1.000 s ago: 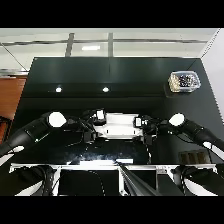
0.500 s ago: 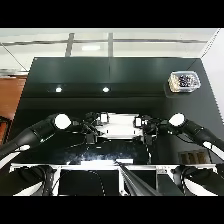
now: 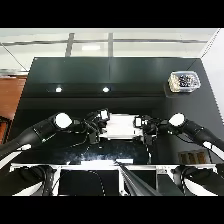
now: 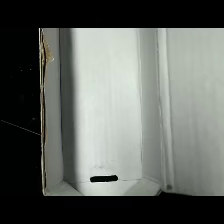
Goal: Fold the box and place the chain.
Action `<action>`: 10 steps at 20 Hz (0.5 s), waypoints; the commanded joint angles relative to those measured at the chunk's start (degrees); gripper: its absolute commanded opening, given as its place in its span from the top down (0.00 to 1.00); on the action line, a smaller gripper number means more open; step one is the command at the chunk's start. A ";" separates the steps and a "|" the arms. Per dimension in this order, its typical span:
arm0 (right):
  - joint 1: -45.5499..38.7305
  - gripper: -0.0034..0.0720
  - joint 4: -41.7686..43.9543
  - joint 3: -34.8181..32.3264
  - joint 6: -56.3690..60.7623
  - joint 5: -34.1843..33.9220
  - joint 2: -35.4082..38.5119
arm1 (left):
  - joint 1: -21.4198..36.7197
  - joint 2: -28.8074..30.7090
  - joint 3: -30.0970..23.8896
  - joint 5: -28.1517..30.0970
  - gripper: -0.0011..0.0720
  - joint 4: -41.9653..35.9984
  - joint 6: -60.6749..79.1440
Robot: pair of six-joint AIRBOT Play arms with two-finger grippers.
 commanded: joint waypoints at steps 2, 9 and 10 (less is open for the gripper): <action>0.02 0.70 0.02 -0.02 0.02 0.00 0.02 | -0.72 -2.54 0.11 0.48 0.67 -10.32 4.92; 0.02 0.70 0.02 -0.02 0.02 0.00 0.02 | -1.68 -4.37 0.17 3.13 0.79 -13.25 6.95; 0.02 0.70 0.02 -0.02 0.02 0.00 0.02 | -1.70 -4.37 0.17 3.10 0.68 -13.29 6.95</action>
